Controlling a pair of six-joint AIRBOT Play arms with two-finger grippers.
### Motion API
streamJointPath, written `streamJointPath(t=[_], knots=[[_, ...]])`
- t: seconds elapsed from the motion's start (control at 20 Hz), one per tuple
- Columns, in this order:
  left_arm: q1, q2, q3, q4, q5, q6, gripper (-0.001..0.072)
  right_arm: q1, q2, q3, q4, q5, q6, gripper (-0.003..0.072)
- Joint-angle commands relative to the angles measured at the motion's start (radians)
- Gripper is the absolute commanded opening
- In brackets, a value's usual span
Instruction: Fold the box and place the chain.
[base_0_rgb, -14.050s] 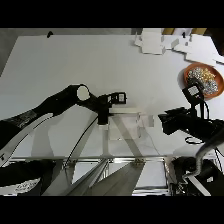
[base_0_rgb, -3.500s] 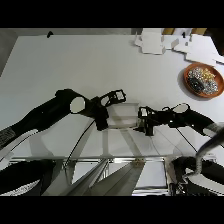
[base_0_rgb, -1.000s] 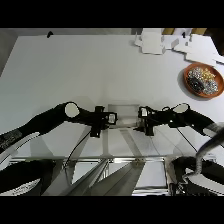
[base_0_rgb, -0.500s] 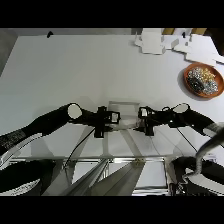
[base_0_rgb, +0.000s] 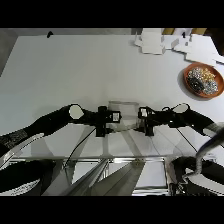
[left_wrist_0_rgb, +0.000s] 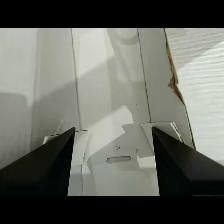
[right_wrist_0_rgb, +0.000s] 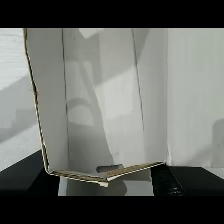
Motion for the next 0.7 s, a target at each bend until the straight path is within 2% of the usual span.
streamJointPath(t=[0.0, 0.15, 0.25, 0.35, 0.5, 0.65], knots=[[0.008, 0.039, 0.0, 0.05, -0.003, -0.143, 0.0473, 0.0, 0.0, 0.0, 0.0, -0.005, 0.0, 0.0396], [0.023, 0.127, 0.0, 0.156, -0.035, -0.33, 0.013, 0.0, 0.0, 0.0, 0.0, -0.004, 0.0, 0.0396], [0.04, 0.196, 0.0, 0.219, -0.066, -0.457, 0.0026, 0.0, 0.0, 0.0, 0.0, -0.004, 0.0, 0.0396], [0.06, 0.267, 0.0, 0.321, -0.1, -0.643, 0.0003, 0.0, 0.0, 0.0, 0.0, -0.004, 0.0, 0.0396], [0.106, 0.347, 0.0, 0.5, -0.166, -1.104, 0.0003, 0.0, 0.0, 0.0, 0.0, -0.004, 0.0, 0.0396], [0.169, 0.319, 0.0, 0.612, -0.275, -1.419, 0.0009, 0.0, 0.0, 0.0, 0.0, -0.004, 0.0, 0.0396]])
